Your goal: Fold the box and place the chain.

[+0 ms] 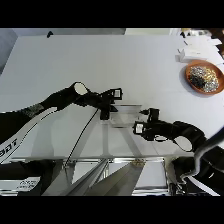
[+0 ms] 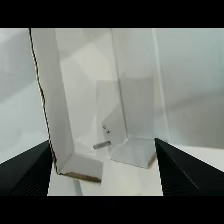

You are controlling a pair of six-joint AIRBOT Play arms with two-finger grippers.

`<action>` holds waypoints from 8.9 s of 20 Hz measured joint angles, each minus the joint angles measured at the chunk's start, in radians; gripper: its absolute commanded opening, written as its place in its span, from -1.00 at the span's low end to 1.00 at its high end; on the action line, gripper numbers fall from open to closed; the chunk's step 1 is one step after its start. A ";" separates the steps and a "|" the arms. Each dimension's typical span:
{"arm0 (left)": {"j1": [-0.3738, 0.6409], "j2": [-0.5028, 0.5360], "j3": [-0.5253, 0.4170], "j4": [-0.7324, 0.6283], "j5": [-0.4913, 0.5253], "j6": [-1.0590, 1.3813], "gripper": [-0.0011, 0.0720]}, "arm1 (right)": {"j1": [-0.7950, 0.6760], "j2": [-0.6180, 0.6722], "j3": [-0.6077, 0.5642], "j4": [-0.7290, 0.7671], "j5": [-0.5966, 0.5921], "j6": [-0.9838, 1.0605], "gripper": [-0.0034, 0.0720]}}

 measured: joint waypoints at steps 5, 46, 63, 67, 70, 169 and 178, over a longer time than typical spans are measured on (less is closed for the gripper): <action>0.000 0.000 0.000 0.000 0.000 0.000 -0.95 | -0.069 -0.008 0.024 0.103 0.039 -0.046 0.92; 0.000 0.000 0.000 0.000 -0.002 0.001 -0.95 | -0.391 -0.349 0.216 0.570 0.386 -0.660 0.94; -0.001 0.000 0.000 0.000 -0.002 0.001 -0.95 | -0.436 -0.429 0.217 0.655 0.443 -0.896 0.92; -0.001 0.000 0.000 0.000 -0.004 0.001 -0.95 | -0.437 -0.443 0.217 0.662 0.475 -0.927 0.88; -0.001 0.000 0.000 0.000 -0.004 0.001 -0.95 | -0.437 -0.446 0.217 0.664 0.491 -0.935 0.80; -0.120 0.233 -0.001 0.424 0.127 -0.897 -0.95 | -0.425 -0.538 0.217 0.722 0.446 -0.968 0.14; -0.073 0.272 -0.021 0.645 -0.082 -0.661 -0.62 | -0.425 -0.538 0.217 0.724 0.446 -0.967 0.14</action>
